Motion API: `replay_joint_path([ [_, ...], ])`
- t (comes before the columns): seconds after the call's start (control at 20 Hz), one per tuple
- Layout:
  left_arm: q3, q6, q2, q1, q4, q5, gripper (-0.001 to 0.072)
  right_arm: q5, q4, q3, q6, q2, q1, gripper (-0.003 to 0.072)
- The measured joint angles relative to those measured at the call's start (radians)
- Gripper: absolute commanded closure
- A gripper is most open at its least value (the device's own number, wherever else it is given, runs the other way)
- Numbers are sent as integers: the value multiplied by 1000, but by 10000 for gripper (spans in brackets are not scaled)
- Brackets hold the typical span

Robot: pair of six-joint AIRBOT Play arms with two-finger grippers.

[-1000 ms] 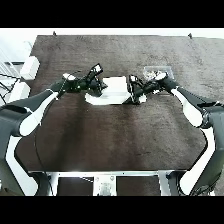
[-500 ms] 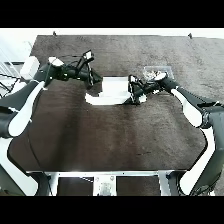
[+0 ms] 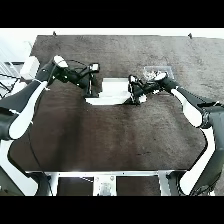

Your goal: Fold the box and place the chain.

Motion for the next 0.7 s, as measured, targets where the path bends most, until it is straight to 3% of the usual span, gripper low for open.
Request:
replay_joint_path([
  [0.55, -68, -32, -15, -39, 66, 173, 79, 0, 1, 0, 2, 0, 0, 192],
  [0.6, -68, -37, -15, -39, 69, 184, 212, 0, 1, 0, 3, 0, 0, 192],
  [0.65, -69, -40, -15, -39, 70, 194, 296, 0, 1, 0, 3, 0, 0, 192],
  [0.7, -68, -42, -13, -38, 72, 197, 293, 0, 1, 0, 3, 0, 0, 192],
])
